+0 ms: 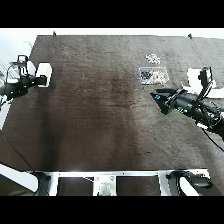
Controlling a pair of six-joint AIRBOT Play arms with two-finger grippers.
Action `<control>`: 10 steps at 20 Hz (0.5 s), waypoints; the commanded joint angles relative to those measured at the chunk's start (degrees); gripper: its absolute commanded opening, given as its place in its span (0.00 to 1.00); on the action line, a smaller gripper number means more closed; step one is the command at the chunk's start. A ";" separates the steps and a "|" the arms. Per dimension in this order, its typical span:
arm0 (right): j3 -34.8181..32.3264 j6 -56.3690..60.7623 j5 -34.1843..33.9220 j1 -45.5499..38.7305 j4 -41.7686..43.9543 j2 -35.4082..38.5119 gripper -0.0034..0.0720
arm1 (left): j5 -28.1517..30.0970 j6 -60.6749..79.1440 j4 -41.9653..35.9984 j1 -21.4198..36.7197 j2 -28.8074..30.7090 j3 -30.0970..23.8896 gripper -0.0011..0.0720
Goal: Fold the box and place the chain.
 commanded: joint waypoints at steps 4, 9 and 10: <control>0.00 0.02 0.63 0.07 0.44 0.07 0.56 | -0.87 -6.54 12.28 0.11 7.30 0.02 1.00; 0.00 -0.04 0.87 0.07 1.27 0.85 0.06 | -21.42 -7.58 12.28 -0.15 17.29 0.02 0.04; 0.00 -0.22 -0.31 0.07 1.18 1.70 0.06 | -25.11 -3.26 8.57 -1.07 20.20 -0.70 0.03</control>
